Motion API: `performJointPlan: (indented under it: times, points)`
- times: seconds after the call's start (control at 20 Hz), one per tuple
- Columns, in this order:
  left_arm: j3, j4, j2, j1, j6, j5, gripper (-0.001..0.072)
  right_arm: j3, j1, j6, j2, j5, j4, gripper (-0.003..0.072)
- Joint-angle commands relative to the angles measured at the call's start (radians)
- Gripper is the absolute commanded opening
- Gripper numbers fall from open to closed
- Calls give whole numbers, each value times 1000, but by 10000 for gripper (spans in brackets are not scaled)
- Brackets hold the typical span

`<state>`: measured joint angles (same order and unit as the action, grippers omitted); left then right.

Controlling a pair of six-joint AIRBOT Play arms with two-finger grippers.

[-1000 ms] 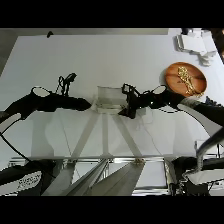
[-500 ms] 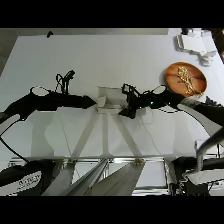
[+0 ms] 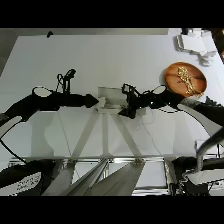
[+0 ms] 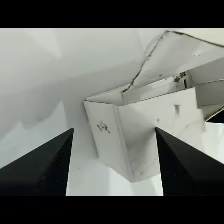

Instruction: Fold the box and place the chain.

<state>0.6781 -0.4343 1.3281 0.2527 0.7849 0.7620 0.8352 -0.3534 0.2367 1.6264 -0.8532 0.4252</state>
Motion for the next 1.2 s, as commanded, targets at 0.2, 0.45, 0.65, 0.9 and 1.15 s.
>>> performJointPlan:
  times: [0.2,0.45,0.65,0.9,1.15]
  points:
    - [0,-152,5,106,38,-182,572,0,0,-1,-1,0,0,402]
    - [13,-221,4,142,129,-233,570,0,0,0,-1,0,0,402]
    - [89,-513,4,161,437,-129,578,0,0,0,-1,0,0,402]
    - [170,-690,13,214,572,5,580,0,0,0,-1,0,0,402]
    - [269,-846,109,311,752,69,577,0,0,0,-1,0,0,402]
